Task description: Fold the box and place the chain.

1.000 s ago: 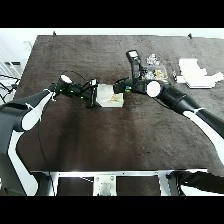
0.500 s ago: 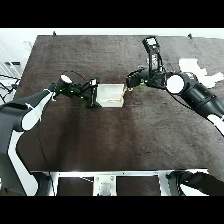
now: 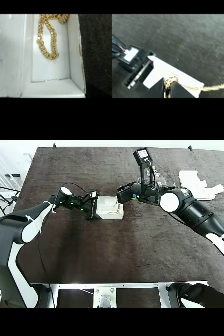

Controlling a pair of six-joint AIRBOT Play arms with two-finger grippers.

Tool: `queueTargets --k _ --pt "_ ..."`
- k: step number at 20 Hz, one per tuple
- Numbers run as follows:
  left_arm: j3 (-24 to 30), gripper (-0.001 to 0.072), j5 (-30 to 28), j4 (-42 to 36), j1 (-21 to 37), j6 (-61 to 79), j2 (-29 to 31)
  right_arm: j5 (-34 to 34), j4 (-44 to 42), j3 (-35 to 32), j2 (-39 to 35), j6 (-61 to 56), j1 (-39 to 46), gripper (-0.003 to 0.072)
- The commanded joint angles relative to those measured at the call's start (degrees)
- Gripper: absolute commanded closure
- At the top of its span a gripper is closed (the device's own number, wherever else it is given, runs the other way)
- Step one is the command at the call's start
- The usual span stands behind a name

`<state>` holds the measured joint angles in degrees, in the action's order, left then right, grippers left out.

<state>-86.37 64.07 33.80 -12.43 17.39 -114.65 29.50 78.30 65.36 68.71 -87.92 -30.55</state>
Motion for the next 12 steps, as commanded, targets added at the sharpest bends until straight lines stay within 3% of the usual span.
queueTargets --k 1,12 --pt "0.0 0.0361 0.0 0.0 0.0 0.0 0.0 -3.2 0.1 0.0 2.6 -1.3 -1.2 0.0685" --pt "0.0 0.0360 0.0 0.0 0.0 0.0 0.0 -5.9 -1.7 0.0 17.6 -2.1 -1.3 0.0674"
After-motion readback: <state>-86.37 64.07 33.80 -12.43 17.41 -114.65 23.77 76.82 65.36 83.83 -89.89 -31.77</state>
